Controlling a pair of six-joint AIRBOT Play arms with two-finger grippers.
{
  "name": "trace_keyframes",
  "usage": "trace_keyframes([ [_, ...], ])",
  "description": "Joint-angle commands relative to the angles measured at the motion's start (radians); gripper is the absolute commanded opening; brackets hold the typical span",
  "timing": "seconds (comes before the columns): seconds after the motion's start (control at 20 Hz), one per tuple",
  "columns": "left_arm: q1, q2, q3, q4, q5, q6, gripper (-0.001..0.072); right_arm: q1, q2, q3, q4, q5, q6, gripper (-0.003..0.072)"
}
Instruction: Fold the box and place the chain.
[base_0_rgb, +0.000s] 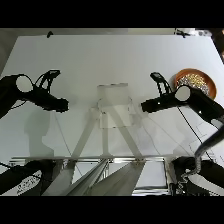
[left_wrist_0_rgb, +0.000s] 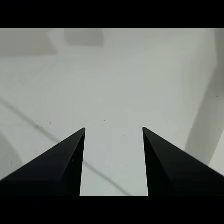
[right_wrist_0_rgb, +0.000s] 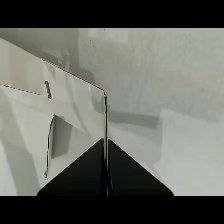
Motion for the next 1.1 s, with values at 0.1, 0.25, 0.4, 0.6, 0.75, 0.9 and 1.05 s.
trace_keyframes([
  [0.1,0.000,-0.002,-0.001,-0.141,0.021,0.238,0.0403,0.016,-0.006,-0.006,0.000,-0.016,0.023,0.0009],
  [0.25,0.000,-0.002,-0.001,-0.375,0.008,0.542,0.0493,0.016,-0.006,-0.006,0.000,0.013,0.024,0.0009],
  [0.4,0.000,-0.008,-0.001,-0.607,0.015,0.832,0.0558,0.016,-0.006,-0.006,0.001,0.070,0.026,0.0009],
  [0.6,0.000,-0.100,-0.001,-0.775,0.012,1.055,0.0562,0.016,-0.006,-0.006,0.031,0.084,0.026,0.0009],
  [0.75,0.000,-0.230,-0.001,-0.821,-0.014,1.123,0.0578,0.016,-0.006,-0.006,0.061,0.083,0.025,0.0009],
  [0.9,0.000,-0.347,-0.001,-0.875,-0.031,1.183,0.0656,0.016,-0.006,-0.006,0.062,0.084,0.025,0.0009],
  [1.05,-0.006,-0.428,-0.001,-0.972,-0.005,1.282,0.0657,0.016,-0.006,-0.006,0.062,0.084,0.025,0.0009],
])
